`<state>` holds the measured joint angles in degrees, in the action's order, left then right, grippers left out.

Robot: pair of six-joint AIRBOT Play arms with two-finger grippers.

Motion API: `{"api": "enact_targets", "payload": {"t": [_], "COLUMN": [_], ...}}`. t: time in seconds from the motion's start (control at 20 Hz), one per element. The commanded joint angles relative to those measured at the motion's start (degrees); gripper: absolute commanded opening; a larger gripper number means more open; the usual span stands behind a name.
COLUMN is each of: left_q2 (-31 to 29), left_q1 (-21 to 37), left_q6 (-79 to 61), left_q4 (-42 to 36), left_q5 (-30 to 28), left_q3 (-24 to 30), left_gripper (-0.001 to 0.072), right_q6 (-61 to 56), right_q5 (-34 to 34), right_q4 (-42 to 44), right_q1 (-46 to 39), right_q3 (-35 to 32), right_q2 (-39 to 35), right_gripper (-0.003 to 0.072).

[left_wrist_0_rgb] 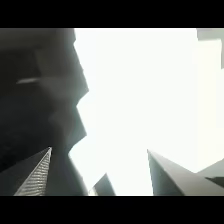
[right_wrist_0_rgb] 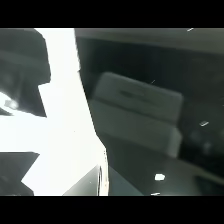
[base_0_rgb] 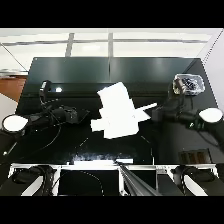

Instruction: Fold the box and place the chain.

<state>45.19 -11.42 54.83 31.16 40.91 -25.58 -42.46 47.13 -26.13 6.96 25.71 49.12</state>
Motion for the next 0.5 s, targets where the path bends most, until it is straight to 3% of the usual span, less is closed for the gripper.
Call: {"api": "enact_targets", "payload": {"t": [0.0,0.2,0.35,0.45], "left_q2": [5.5,14.7,22.7,28.0], "left_q1": [0.3,4.9,4.3,2.8], "left_q6": [1.5,-7.9,-21.7,-29.0], "left_q4": [-1.9,-7.3,-18.4,-19.7], "left_q5": [2.7,12.5,13.8,16.1], "left_q3": [0.0,0.0,-0.5,-2.8], "left_gripper": [0.0688,0.0689,0.0689,0.0689], "right_q6": [1.3,0.7,0.1,-1.0], "right_q5": [-11.8,-13.5,-13.5,-13.5], "right_q4": [0.6,1.1,1.1,1.0], "right_q1": [10.4,13.2,13.2,13.2], "right_q3": [-7.3,-8.6,-8.6,-8.6], "right_q2": [-5.4,-5.5,-5.5,-5.5], "right_gripper": [0.0041,0.0041,0.0041,0.0041]}}
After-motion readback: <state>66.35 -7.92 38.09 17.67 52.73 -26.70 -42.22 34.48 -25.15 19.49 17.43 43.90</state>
